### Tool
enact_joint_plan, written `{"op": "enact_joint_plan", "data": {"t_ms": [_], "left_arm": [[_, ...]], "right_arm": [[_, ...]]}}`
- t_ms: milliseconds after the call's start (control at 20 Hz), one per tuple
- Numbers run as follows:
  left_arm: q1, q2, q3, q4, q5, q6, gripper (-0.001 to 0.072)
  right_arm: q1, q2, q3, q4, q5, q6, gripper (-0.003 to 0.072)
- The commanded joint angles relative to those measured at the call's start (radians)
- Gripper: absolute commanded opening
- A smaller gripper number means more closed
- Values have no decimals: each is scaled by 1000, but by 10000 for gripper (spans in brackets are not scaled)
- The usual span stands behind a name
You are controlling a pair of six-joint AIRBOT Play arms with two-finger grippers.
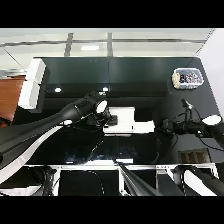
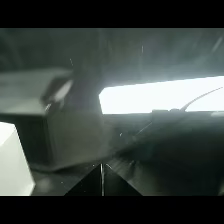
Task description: Fold the box and place the chain.
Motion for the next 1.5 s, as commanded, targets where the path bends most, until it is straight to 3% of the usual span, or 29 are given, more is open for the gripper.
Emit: {"op": "enact_joint_plan", "data": {"t_ms": [0,200,450,500,550,600,1050,1100,1150,1450], "left_arm": [[1,0,1,0,0,3,27],[1,0,1,-1,12,3,27],[1,0,1,-1,10,3,27],[1,0,1,-1,10,3,27],[1,0,1,-1,10,3,27],[1,0,1,-1,10,3,27],[0,0,1,-2,8,3,28],[0,0,1,-2,8,3,27],[0,0,1,-1,9,3,27],[1,0,1,0,16,3,27]], "right_arm": [[10,-159,11,180,120,-73,9],[144,-241,97,251,149,-97,9],[251,-254,200,261,176,-97,13],[251,-254,217,260,198,-97,159],[250,-254,232,253,220,-98,477],[250,-254,243,246,236,-100,601],[282,-254,255,282,290,-103,596],[304,-254,262,275,288,-98,533],[333,-254,280,253,280,-76,484],[526,-254,431,-4,150,241,485]]}}
